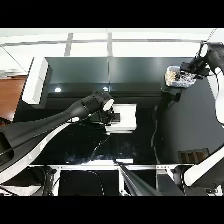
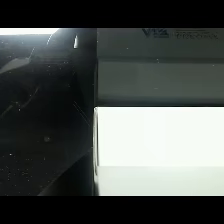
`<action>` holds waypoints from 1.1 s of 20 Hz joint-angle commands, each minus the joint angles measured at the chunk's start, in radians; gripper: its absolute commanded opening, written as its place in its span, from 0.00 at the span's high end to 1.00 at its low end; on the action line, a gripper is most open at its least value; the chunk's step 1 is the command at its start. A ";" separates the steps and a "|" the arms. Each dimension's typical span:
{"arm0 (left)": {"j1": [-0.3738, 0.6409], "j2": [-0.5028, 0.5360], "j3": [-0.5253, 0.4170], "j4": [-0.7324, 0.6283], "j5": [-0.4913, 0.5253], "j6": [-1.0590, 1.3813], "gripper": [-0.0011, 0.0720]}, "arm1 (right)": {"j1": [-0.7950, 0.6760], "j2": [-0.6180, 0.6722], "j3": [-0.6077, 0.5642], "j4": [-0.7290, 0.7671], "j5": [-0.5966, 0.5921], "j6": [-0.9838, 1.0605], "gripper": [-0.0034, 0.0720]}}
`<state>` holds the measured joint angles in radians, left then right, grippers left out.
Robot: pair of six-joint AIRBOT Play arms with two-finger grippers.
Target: Fold the box and place the chain.
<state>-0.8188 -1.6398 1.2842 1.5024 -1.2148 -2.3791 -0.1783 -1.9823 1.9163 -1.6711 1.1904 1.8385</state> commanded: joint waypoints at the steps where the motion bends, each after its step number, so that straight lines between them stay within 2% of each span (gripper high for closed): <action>1: 0.001 0.000 0.000 0.000 -0.002 0.000 0.95 | -0.013 -0.105 0.119 0.011 0.040 0.013 0.19; 4: 0.001 0.000 0.000 0.000 -0.002 0.000 0.95 | -0.024 -0.139 0.119 0.061 0.048 0.013 0.19; 5: 0.001 0.000 0.000 0.000 -0.002 0.000 0.95 | -0.026 -0.144 0.118 0.075 0.052 0.013 0.33; 6: 0.001 0.000 0.000 0.000 -0.002 0.000 0.95 | -0.026 -0.145 0.118 0.076 0.059 0.013 0.33; 7: 0.001 0.000 0.000 0.000 -0.001 0.000 0.95 | -0.026 -0.143 0.119 0.074 0.076 0.012 0.46; 8: 0.001 0.000 0.000 0.000 -0.001 0.000 0.95 | -0.028 -0.139 0.124 0.081 0.096 0.011 0.86; 9: 0.001 0.000 0.000 0.000 -0.002 0.000 0.95 | -0.033 -0.131 0.140 0.121 0.114 -0.013 0.94; 10: 0.001 0.000 0.000 0.000 -0.002 0.000 0.95 | -0.033 -0.109 0.149 0.161 0.122 -0.054 0.94; 18: 0.001 0.000 0.000 0.000 -0.002 0.000 0.95 | -0.031 0.243 0.148 0.196 0.159 -0.187 0.94; 22: 0.001 0.000 0.000 0.000 -0.001 0.000 0.95 | -0.003 0.404 0.144 0.347 0.203 -0.228 0.94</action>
<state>-0.8188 -1.6398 1.2842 1.5024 -1.2160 -2.3791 -0.1959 -1.6852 2.0624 -1.4204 1.3598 1.6482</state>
